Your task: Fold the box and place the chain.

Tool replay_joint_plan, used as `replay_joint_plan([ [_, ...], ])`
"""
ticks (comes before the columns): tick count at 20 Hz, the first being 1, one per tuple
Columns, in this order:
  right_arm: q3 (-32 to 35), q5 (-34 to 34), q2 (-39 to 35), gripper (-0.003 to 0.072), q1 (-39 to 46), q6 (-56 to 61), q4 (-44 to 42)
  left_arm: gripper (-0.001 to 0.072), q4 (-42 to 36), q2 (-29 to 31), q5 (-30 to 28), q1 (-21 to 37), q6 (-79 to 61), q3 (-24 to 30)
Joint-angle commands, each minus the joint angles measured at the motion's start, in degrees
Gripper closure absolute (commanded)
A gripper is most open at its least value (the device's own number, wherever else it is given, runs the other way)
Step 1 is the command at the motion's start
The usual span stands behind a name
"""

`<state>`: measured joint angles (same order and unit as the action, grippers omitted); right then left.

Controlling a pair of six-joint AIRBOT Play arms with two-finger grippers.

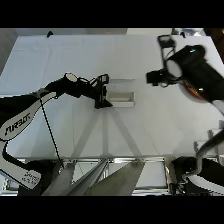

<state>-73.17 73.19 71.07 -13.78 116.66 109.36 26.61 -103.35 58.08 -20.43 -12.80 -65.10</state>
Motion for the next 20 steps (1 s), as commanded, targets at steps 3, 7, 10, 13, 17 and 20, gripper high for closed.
replay_joint_plan([
  [3, 0.0, 0.5, -4.9, 0.0181, 19.6, -11.6, 2.6, 0.0451, 0.0, 0.0, 0.0, 0.0, 0.0, 0.0],
  [7, 0.0, -5.6, -1.9, 0.0114, 34.9, -19.2, 1.1, 0.0451, 0.0, 0.0, 0.0, 0.0, 0.0, 0.0],
  [10, 0.0, -9.1, 2.7, 0.0113, 44.5, -22.1, -3.0, 0.0451, 0.0, 0.0, 0.0, 0.0, 0.0, 0.0],
  [13, -0.1, -13.4, 9.1, 0.0113, 50.3, -25.4, -8.3, 0.0451, 0.0, 0.0, 0.0, 0.0, 0.0, 0.0],
  [17, -0.1, -17.7, 18.2, 0.0114, 51.7, -27.2, -12.4, 0.0451, 0.0, 0.0, 0.0, 0.0, 0.0, 0.0],
  [20, -0.1, -22.0, 22.2, 0.0118, 51.6, -26.5, -14.9, 0.0451, 0.0, 0.0, 0.0, 0.0, 0.0, 0.0],
])
